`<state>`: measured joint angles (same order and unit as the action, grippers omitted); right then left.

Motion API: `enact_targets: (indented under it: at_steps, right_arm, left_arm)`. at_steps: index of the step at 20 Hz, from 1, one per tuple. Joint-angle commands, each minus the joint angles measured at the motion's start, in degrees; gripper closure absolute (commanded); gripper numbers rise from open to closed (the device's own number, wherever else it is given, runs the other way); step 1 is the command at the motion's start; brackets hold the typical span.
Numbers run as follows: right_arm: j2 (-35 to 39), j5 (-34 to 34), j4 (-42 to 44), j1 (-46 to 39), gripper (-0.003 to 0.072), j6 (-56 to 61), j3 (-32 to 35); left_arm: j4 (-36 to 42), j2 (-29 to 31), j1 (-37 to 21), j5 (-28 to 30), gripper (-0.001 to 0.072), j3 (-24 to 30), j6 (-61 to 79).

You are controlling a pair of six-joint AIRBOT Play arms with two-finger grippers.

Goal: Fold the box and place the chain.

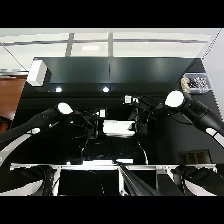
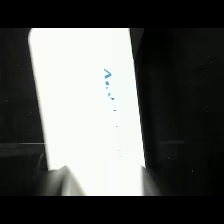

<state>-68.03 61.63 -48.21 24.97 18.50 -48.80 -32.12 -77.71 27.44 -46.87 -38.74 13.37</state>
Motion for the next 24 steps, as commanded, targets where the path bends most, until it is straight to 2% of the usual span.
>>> enact_targets:
  at_steps: [1, 3, 5, 20, 22, 24]
  right_arm:
    - [-0.02, -0.61, 0.2, 0.15, 0.0273, -1.36, 0.37]
    - [-0.02, -0.59, 0.42, 0.15, 0.0274, -0.13, 0.37]
    - [-0.02, -0.35, 0.39, 0.15, 0.0448, 1.36, 0.39]
    - [-0.04, -4.0, 1.95, 2.01, 0.0448, 1.9, 3.1]
    - [-0.02, -4.04, 1.86, 2.1, 0.0367, 2.1, 3.1]
    - [0.15, -4.02, 1.64, 2.05, 0.0367, 2.12, 3.08]
  left_arm:
    - [-0.02, -0.02, 0.0, -0.11, 0.0309, -0.07, 0.07]
    - [-0.02, -0.02, 0.0, -0.11, 0.0309, -0.07, 0.09]
    - [-0.02, -0.02, 0.0, -0.11, 0.0309, -0.07, 0.09]
    - [-0.02, -0.02, 0.0, -0.11, 0.0309, -0.07, 0.09]
    - [-0.02, -0.02, 0.0, -0.11, 0.0309, -0.07, 0.09]
    - [-0.02, -0.02, 0.0, -0.11, 0.0309, -0.07, 0.07]
